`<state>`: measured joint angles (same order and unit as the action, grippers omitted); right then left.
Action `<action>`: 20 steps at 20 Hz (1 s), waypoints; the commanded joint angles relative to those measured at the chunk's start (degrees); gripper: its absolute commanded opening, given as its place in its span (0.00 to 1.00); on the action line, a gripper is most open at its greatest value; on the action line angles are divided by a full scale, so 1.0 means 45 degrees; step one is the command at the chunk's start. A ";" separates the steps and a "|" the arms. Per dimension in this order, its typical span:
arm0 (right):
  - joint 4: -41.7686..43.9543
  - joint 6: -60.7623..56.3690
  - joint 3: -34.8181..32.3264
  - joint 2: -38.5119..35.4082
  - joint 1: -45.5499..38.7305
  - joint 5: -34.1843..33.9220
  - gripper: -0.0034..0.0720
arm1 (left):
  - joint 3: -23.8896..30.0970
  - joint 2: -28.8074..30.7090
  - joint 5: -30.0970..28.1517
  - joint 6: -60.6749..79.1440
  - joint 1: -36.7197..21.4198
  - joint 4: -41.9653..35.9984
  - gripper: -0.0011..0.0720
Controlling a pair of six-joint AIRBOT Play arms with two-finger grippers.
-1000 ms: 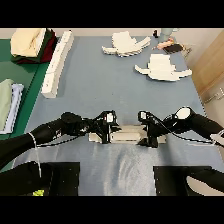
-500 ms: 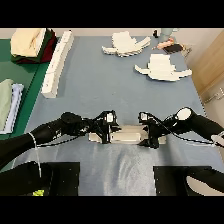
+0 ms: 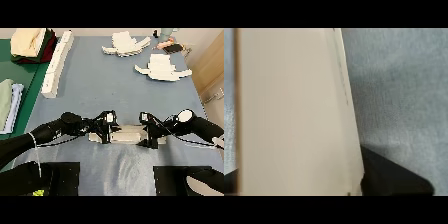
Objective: Fold the box.
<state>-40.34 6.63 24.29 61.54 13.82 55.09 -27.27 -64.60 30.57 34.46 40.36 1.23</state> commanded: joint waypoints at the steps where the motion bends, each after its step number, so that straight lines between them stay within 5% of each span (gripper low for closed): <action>1: 0.0316 0.0559 -0.0461 -0.0015 -0.0005 -0.0423 0.90 | -0.0010 0.0010 -0.0005 0.0005 -0.0005 0.0000 0.03; 8: 0.0393 0.0792 -0.0549 -0.0015 -0.0005 -0.0559 0.89 | -0.0010 0.0010 -0.0005 0.0005 -0.0005 0.0005 0.03; 11: 0.0350 0.1214 -0.0549 -0.0015 -0.0005 -0.0544 0.74 | -0.0010 0.0010 -0.0005 0.0005 -0.0005 0.0000 0.03; 20: 0.0359 0.1321 -0.0544 -0.0044 -0.0005 -0.0840 0.74 | -0.0010 0.0010 -0.0005 0.0005 -0.0005 0.0000 0.03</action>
<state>-38.74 12.10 21.85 61.41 13.76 52.01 -27.27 -64.60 30.57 34.46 40.36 1.23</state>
